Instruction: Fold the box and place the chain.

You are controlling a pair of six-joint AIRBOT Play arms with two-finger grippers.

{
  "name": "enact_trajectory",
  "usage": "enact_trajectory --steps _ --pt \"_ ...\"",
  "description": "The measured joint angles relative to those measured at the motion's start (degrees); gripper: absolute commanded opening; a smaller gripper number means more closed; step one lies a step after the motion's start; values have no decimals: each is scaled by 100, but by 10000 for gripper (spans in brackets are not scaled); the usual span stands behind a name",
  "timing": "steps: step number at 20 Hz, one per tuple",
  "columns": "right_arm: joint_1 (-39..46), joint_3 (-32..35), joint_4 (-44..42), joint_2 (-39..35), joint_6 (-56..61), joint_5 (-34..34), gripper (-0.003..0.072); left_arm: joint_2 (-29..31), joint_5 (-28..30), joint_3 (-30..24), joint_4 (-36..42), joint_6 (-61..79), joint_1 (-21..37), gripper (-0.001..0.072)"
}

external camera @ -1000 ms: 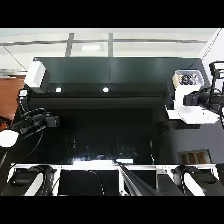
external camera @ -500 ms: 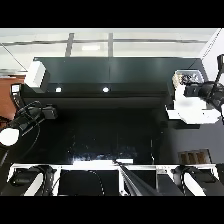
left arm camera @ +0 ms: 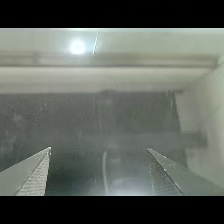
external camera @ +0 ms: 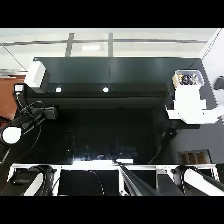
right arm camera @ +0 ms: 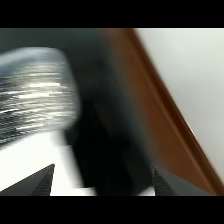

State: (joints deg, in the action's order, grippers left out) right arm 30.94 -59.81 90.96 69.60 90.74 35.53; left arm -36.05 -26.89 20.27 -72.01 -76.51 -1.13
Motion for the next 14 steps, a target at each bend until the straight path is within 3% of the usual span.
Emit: enact_trajectory --steps 5,9,12,13,14 --pt "1449 -1690 -876 1591 -793 2234 711 -7 -212 0 -90 -2 0 714" --pt "1746 -2166 -1637 2398 -2149 3364 710 -7 -232 0 -111 -2 0 715" --pt "1729 -2280 -1884 2699 -2942 3731 709 -7 -249 0 -125 -2 0 714" --pt "1698 -2299 -1923 2754 -3152 3751 643 -7 -249 0 -125 -2 0 710" --pt "1665 -2312 -1978 2796 -3309 3783 505 -7 -251 0 -125 -2 0 706"
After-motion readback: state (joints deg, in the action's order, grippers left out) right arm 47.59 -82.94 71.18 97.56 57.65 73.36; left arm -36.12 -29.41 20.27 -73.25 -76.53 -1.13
